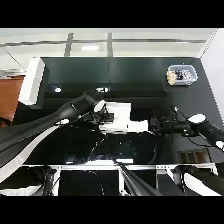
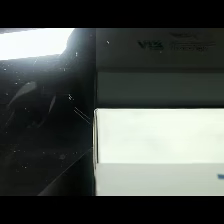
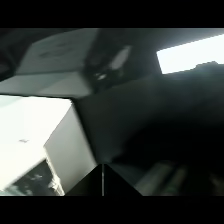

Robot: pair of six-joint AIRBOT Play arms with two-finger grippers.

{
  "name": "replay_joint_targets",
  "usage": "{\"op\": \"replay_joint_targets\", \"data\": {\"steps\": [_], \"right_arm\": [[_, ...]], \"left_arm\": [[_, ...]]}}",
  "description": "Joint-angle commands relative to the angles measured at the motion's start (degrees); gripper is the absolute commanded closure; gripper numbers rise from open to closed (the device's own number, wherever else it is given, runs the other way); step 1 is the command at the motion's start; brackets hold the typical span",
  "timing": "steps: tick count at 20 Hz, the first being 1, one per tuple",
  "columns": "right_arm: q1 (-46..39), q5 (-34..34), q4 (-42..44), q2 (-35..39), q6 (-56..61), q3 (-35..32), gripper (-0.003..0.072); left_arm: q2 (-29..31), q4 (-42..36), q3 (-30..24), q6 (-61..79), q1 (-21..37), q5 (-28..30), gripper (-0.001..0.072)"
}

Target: Fold the box and place the chain.

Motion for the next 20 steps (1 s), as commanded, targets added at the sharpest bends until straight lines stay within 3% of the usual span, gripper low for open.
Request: {"op": "replay_joint_targets", "data": {"steps": [1,4,8,9,10,11,19,20], "right_arm": [[3.74,-3.02,7.08,-3.26,-4.61,-0.24,0.0667],[4.87,-2.82,7.26,-3.74,-5.07,0.46,0.0666],[4.85,3.48,7.41,-3.74,-8.26,3.41,0.0656],[4.85,4.5,7.41,-3.74,-8.33,4.31,0.0473],[4.85,5.25,7.28,-3.74,-8.37,5.16,0.0161],[4.85,5.68,7.39,-3.74,-8.5,5.77,0.0113],[9.84,6.38,8.39,-3.74,-8.52,10.73,0.0145],[11.28,5.49,7.17,-3.74,-8.13,11.76,0.0264]], "left_arm": [[0.02,0.0,0.04,0.0,0.02,0.02,0.0683],[0.02,0.02,0.04,0.0,0.02,0.02,0.0682],[0.02,0.0,0.04,0.0,0.02,0.02,0.0682],[0.02,0.0,0.04,0.0,0.02,0.02,0.0683],[0.02,0.0,0.04,0.0,0.02,0.02,0.0682],[0.02,0.0,0.04,0.0,0.02,0.02,0.0682],[0.02,0.0,0.04,0.0,0.02,0.02,0.0683],[0.02,0.0,0.04,0.0,0.02,0.02,0.0683]]}}
